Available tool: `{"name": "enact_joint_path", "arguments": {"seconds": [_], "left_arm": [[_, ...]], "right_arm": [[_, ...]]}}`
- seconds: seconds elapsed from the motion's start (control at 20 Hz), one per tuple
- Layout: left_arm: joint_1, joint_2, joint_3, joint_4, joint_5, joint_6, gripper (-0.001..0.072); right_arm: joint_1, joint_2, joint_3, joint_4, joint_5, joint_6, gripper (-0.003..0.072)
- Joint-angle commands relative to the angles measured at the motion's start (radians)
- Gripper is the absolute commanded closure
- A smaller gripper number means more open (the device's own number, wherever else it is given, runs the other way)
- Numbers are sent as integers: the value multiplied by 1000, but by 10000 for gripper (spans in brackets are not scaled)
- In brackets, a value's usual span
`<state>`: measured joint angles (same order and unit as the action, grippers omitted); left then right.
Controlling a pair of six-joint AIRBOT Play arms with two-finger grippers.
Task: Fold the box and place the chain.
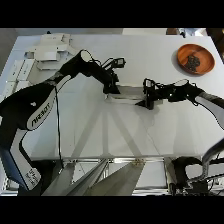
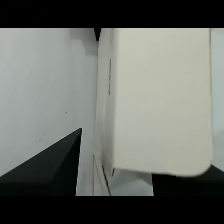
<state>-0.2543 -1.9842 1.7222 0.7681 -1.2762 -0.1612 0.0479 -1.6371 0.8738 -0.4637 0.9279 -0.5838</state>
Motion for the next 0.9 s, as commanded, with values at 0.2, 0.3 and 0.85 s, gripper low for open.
{"name": "enact_joint_path", "arguments": {"seconds": [0.2, 0.3, 0.85], "left_arm": [[58, 138, 0, 204, -78, -77, 426], [55, 178, 0, 214, -158, -72, 695], [-72, 125, -2, -87, -163, -64, 700]], "right_arm": [[0, 0, 1, 0, 0, 0, 187], [0, 0, 1, 0, 0, 0, 187], [0, 0, 1, 0, 0, 0, 187]]}}
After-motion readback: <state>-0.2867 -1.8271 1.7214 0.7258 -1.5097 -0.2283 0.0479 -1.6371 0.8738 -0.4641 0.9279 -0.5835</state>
